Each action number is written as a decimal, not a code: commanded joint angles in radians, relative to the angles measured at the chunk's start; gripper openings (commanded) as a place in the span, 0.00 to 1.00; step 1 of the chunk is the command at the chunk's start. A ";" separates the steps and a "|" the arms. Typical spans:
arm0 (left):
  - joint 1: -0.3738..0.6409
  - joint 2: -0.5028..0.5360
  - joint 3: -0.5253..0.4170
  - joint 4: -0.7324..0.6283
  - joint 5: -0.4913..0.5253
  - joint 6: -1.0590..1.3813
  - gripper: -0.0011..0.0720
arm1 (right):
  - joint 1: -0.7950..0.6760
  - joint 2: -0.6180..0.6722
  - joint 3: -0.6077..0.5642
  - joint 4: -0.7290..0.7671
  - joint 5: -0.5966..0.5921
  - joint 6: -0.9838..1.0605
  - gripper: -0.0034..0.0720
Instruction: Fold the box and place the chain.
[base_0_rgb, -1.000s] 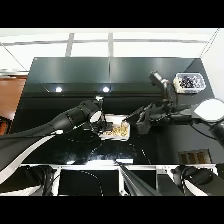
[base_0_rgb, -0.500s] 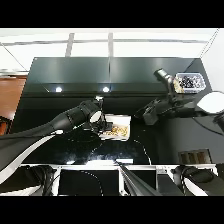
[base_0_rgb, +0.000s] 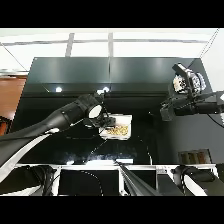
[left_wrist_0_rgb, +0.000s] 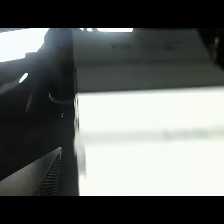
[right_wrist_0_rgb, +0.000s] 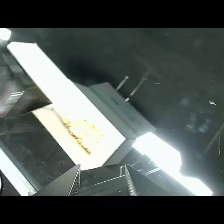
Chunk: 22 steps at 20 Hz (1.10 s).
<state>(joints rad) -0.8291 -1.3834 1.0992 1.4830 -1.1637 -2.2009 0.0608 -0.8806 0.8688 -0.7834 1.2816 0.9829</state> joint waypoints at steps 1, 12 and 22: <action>-0.005 0.134 0.013 0.032 -0.118 0.291 0.74 | -0.082 0.002 0.002 -0.003 0.034 -0.003 0.49; 0.771 0.532 -0.558 -0.613 0.050 1.275 0.75 | -0.129 0.001 0.002 0.005 0.029 0.041 0.49; 0.572 0.216 -0.545 -0.793 0.221 2.417 0.98 | -0.097 0.001 0.002 0.007 0.038 0.110 0.49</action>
<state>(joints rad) -0.1738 -1.0943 0.5453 0.7315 -1.0252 -0.1017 -0.0521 -0.8799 0.8703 -0.7776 1.3167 1.0756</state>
